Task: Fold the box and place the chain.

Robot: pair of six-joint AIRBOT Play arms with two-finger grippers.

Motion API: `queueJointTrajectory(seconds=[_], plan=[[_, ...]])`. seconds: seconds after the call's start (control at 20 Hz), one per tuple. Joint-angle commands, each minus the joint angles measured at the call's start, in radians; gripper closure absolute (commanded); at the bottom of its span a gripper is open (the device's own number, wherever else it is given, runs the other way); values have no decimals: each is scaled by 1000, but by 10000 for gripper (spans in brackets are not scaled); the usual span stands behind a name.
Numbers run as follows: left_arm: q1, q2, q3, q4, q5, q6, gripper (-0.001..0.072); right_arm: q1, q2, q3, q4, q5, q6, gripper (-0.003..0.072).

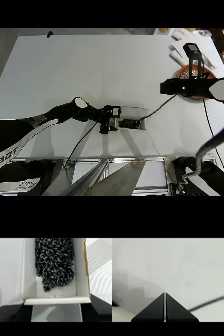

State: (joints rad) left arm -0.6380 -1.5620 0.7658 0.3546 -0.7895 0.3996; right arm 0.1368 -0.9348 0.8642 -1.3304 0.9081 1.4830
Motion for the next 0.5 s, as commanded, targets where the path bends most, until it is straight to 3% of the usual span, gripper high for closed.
queueJointTrajectory(seconds=[0.0, 0.05, 0.45], plan=[[0, 1, 0, 0, 0, 0, 621, -89, -106, -3, -115, 56, 10, 499], [0, 1, 0, 0, 0, 0, 621, -89, -143, -5, -121, 62, 11, 445], [0, 1, 0, 0, 0, 0, 621, -88, -332, -20, -121, 47, 12, 405]])
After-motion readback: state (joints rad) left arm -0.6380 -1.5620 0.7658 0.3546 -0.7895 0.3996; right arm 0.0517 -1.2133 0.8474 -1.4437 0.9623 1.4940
